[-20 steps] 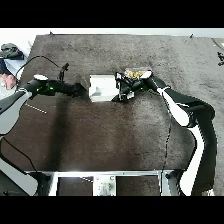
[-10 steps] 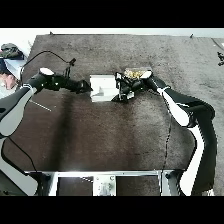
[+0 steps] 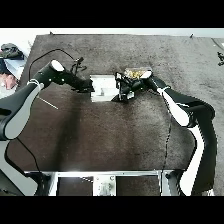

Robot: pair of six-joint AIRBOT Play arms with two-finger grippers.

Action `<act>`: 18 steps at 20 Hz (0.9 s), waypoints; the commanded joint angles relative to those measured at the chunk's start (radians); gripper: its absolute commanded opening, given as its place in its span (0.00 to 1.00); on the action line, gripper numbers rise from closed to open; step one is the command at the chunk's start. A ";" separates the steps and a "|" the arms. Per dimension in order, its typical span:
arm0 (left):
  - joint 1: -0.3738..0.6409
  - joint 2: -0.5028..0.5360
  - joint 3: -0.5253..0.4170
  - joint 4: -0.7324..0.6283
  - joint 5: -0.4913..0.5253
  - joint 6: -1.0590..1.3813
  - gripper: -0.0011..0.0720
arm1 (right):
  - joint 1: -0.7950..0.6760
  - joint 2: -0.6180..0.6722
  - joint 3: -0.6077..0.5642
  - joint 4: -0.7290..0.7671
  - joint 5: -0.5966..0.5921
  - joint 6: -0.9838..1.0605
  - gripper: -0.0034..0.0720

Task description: Fold the box and place the chain.

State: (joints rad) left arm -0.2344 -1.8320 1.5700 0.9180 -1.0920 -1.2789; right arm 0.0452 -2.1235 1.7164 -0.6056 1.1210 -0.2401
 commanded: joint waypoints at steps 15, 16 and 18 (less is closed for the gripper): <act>-0.207 -0.164 0.309 0.587 -0.165 -0.574 0.40 | 0.001 0.000 0.001 0.000 0.000 0.000 0.47; -0.215 -0.181 0.334 0.611 -0.188 -0.592 0.40 | 0.001 0.000 0.001 0.000 0.000 0.000 0.47; -0.220 -0.205 0.362 0.638 -0.211 -0.607 0.40 | 0.001 0.000 0.001 0.000 0.000 0.000 0.47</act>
State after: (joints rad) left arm -0.4362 -1.9938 1.8690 1.4693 -1.2324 -1.8225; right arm 0.0456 -2.1235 1.7164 -0.6056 1.1210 -0.2401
